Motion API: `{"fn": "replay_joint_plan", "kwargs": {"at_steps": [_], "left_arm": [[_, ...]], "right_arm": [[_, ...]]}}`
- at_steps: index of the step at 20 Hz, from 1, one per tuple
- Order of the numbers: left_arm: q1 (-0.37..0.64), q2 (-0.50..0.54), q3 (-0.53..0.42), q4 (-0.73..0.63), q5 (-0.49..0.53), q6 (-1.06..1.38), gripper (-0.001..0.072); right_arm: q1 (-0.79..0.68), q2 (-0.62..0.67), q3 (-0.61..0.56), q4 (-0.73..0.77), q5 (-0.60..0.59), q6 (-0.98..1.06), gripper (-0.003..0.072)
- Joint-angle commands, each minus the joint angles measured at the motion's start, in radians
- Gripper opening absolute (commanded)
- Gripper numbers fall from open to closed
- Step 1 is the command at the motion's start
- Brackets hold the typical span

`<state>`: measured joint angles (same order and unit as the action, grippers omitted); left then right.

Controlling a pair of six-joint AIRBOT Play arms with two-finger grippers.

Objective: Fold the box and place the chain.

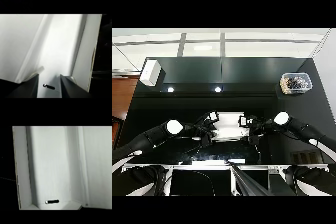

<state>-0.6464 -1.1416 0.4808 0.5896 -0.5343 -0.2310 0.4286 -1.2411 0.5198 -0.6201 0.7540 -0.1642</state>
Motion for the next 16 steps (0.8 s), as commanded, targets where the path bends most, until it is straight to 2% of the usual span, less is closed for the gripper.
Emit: {"fn": "replay_joint_plan", "kwargs": {"at_steps": [1, 2, 5, 6, 7, 8, 10, 13, 16], "left_arm": [[0.0, -0.001, 0.0, -0.003, 0.001, 0.003, 0.0349], [0.0, -0.001, 0.0, -0.003, -0.003, 0.003, 0.0234], [0.0, 0.003, 0.002, 0.003, -0.01, -0.001, 0.0246], [0.002, 0.009, 0.009, 0.031, -0.027, -0.003, 0.0224], [0.01, 0.019, 0.021, 0.069, -0.063, -0.022, 0.0093], [0.032, 0.036, 0.042, 0.145, -0.122, -0.08, 0.0025], [0.106, 0.089, 0.079, 0.312, -0.213, -0.332, 0.0024], [0.283, 0.202, 0.093, 0.52, -0.342, -0.676, 0.0025], [0.532, 0.22, 0.077, 0.527, -0.496, -1.025, 0.0025]], "right_arm": [[0.0, 0.0, -0.001, 0.0, 0.001, 0.0, 0.0128], [0.0, 0.0, -0.001, 0.0, 0.001, 0.0, 0.0128], [0.0, 0.0, -0.001, 0.0, 0.001, 0.0, 0.0128], [0.0, 0.0, -0.001, 0.0, 0.001, 0.0, 0.0128], [0.0, 0.0, -0.001, 0.0, 0.001, 0.0, 0.0128], [0.0, 0.0, -0.001, 0.0, 0.001, 0.0, 0.0128], [0.0, 0.0, -0.001, 0.0, 0.001, 0.0, 0.0128], [0.0, 0.0, -0.001, 0.0, 0.001, 0.0, 0.0128], [0.0, 0.0, -0.001, 0.0, 0.001, 0.0, 0.0128]]}}
